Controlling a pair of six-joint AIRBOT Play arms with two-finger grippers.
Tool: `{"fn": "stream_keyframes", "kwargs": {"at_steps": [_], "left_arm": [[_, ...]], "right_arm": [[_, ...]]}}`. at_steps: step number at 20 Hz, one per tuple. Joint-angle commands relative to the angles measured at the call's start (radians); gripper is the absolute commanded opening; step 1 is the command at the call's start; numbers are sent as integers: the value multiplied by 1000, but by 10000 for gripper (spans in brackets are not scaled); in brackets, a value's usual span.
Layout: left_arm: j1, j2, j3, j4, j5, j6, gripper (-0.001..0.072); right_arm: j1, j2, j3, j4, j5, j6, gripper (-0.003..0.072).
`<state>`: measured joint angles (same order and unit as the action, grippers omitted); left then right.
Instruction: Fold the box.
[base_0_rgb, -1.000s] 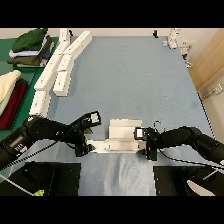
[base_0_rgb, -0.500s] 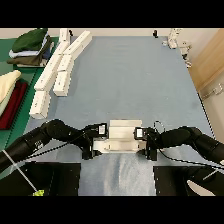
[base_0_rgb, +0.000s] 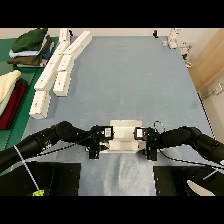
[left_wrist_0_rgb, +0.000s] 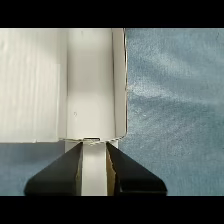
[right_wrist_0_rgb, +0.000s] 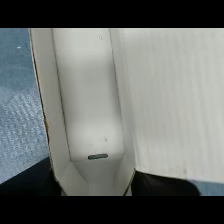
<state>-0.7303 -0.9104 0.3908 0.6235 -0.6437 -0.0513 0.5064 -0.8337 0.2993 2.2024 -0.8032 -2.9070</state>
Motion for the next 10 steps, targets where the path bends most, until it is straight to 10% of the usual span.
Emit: {"fn": "stream_keyframes", "kwargs": {"at_steps": [1,8,9,10], "left_arm": [[-12,-23,4,-55,32,61,50],[-24,-90,35,-108,30,99,55],[-24,-90,35,-108,26,96,158],[-24,-90,35,-108,18,91,486]], "right_arm": [[0,0,1,0,0,0,488],[0,0,1,0,0,0,488],[0,0,1,0,0,0,488],[0,0,1,0,0,0,488]]}}
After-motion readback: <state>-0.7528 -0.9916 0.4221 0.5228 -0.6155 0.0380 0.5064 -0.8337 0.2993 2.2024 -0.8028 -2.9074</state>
